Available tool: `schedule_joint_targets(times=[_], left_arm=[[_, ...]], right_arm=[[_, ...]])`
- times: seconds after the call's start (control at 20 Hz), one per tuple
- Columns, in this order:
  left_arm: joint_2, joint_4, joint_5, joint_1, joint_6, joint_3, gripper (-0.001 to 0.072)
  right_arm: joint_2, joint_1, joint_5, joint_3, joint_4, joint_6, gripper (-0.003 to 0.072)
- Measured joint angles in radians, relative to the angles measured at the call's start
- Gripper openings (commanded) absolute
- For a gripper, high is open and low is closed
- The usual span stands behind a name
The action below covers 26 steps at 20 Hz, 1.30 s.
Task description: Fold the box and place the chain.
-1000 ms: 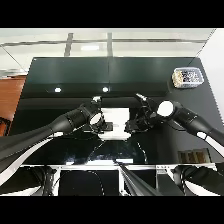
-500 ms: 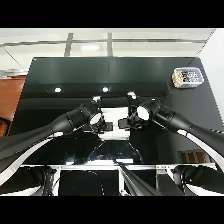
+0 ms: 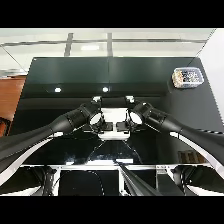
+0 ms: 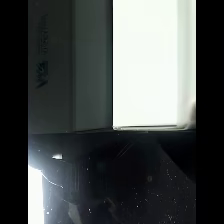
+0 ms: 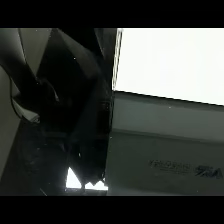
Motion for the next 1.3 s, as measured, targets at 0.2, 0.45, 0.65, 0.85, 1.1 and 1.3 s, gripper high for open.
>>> schedule_joint_targets(times=[0.2,0.45,0.65,0.85,1.1,1.3], left_arm=[[0.000,-0.005,-0.002,0.000,-0.005,0.000,0.0027],[0.000,-0.002,0.000,0.000,0.001,0.000,0.0026],[0.000,0.000,0.000,0.000,0.000,0.000,0.0026],[0.000,0.000,0.000,0.000,0.000,0.000,0.0027],[0.000,0.000,0.000,0.000,0.000,0.000,0.0027],[0.000,0.000,0.000,0.000,0.000,0.000,0.0027]], right_arm=[[-0.005,0.004,0.010,0.002,-0.003,0.028,0.0018],[-0.008,0.005,0.039,0.000,0.009,0.035,0.0278],[-0.007,0.005,0.037,0.002,0.028,0.039,0.0238],[-0.007,0.005,0.034,0.002,0.035,0.048,0.0237],[-0.010,0.005,0.034,0.013,0.032,0.059,0.0188],[-0.020,0.005,0.066,0.034,0.005,0.065,0.0188]])
